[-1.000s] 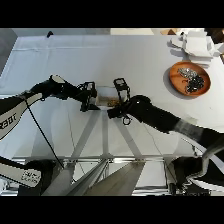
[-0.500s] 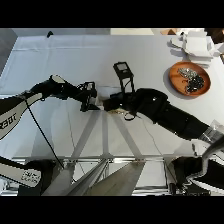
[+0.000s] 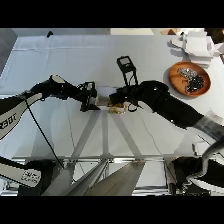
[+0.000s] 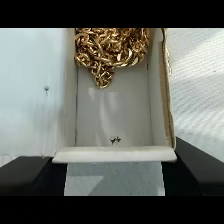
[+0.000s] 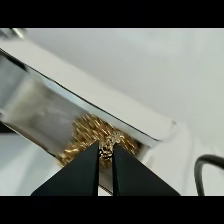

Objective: Fold the box and place the chain.

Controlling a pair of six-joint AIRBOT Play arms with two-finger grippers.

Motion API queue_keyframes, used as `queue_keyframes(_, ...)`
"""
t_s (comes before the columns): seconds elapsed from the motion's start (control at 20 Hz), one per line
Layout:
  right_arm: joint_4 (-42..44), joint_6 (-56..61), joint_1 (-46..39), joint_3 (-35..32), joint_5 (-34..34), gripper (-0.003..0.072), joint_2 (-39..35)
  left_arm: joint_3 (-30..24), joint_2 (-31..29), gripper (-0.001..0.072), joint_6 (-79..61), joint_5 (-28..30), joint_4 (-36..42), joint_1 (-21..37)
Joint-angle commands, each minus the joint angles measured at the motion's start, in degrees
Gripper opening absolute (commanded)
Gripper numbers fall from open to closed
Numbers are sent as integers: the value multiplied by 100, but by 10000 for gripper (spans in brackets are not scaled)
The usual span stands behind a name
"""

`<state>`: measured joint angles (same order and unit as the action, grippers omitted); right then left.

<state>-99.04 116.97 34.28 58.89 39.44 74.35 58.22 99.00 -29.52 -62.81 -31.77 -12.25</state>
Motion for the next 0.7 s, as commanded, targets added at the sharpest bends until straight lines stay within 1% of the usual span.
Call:
queue_keyframes(0.0, 42, -153, 66, 7, 402, 9, 387, -2, -2, 324, 0, 2, 0, 2)
queue_keyframes(0.15, 81, -155, 240, 7, 444, 21, 546, -4, -2, 324, 0, 4, 0, 2)
queue_keyframes(0.2, 81, -157, 286, 7, 417, 115, 542, -2, -2, 324, 0, 2, 0, 2)
queue_keyframes(0.25, 98, -157, 321, 7, 404, 265, 542, -4, -2, 324, 0, 2, 0, 2)
queue_keyframes(0.3, 138, -166, 341, 7, 409, 335, 542, -2, -2, 324, 0, 4, 0, 2)
queue_keyframes(0.5, 568, -483, 376, 7, 354, 337, 348, -2, -2, 324, 0, 4, 0, 2)
queue_keyframes(0.65, 433, -551, 599, 4, 354, 337, -63, -2, -2, 324, 0, 2, 0, 2)
